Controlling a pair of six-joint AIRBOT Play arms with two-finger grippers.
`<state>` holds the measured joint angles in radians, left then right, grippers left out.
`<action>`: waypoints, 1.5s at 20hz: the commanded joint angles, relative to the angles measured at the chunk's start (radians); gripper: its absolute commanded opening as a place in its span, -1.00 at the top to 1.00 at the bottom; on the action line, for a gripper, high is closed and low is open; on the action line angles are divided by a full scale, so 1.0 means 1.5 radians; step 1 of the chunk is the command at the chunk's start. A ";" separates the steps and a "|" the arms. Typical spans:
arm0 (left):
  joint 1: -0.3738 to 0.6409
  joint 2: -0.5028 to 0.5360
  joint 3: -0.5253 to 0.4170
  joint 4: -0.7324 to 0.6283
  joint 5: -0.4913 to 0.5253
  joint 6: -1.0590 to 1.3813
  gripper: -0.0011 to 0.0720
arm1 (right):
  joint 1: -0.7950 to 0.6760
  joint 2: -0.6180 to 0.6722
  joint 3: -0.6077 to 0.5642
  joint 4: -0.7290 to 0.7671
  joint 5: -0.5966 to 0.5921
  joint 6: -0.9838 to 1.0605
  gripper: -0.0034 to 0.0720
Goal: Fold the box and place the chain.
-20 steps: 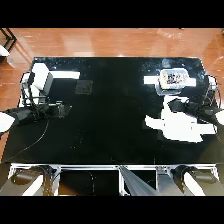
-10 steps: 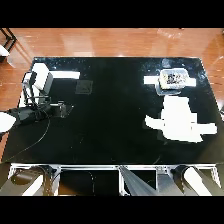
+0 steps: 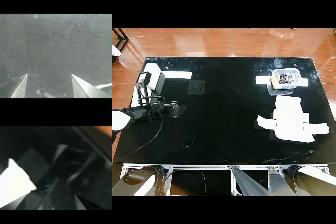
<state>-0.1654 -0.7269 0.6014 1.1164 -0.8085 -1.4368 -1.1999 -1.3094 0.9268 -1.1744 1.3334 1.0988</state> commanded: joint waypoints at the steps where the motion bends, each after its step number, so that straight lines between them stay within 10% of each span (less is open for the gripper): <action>1: 0.000 -0.013 0.000 0.000 0.003 -0.001 -0.76 | -0.024 -0.126 0.069 0.157 0.141 -0.071 -0.96; 20: 0.000 -0.023 0.000 0.000 0.029 -0.005 -0.76 | 0.112 -0.225 0.089 0.095 0.173 -0.101 -0.95; 22: 0.000 -0.023 0.000 0.000 0.028 -0.005 -0.76 | 0.112 -0.225 0.089 0.117 0.174 -0.108 -0.27; 24: 0.000 -0.023 0.000 -0.002 0.027 -0.005 -0.75 | 0.111 -0.225 0.089 0.119 0.179 -0.116 -0.15; 26: 0.000 -0.023 0.000 -0.002 0.023 -0.005 -0.76 | 0.111 -0.225 0.089 0.120 0.188 -0.130 0.44; 30: 0.000 -0.023 0.000 -0.002 0.014 -0.005 -0.76 | 0.111 -0.225 0.089 0.120 0.213 -0.130 0.61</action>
